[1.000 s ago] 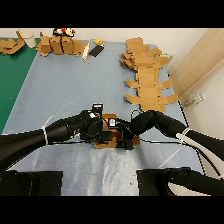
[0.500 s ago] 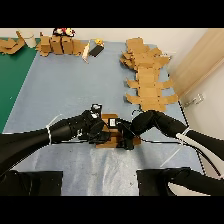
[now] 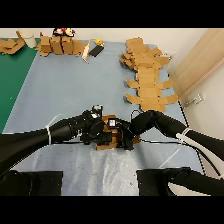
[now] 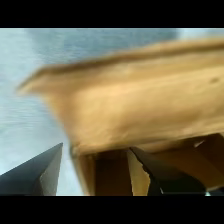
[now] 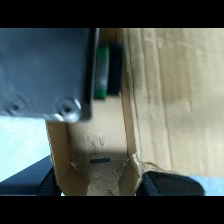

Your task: Fold the box.

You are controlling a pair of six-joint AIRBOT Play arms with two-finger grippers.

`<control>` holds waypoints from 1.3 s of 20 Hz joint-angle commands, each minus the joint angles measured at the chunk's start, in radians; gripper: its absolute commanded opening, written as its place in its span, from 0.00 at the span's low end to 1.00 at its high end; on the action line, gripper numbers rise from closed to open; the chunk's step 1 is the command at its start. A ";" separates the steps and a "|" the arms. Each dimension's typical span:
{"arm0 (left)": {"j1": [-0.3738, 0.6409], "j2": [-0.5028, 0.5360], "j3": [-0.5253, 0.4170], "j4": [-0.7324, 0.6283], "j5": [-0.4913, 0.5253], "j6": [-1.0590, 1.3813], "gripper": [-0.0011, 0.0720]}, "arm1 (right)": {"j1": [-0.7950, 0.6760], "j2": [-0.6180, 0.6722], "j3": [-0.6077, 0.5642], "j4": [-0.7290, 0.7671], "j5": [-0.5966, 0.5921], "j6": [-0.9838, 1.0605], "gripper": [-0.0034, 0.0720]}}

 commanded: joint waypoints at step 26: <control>0.046 0.309 -0.131 -0.009 -0.174 1.147 0.03 | 0.000 0.000 0.000 -0.002 0.001 0.002 0.76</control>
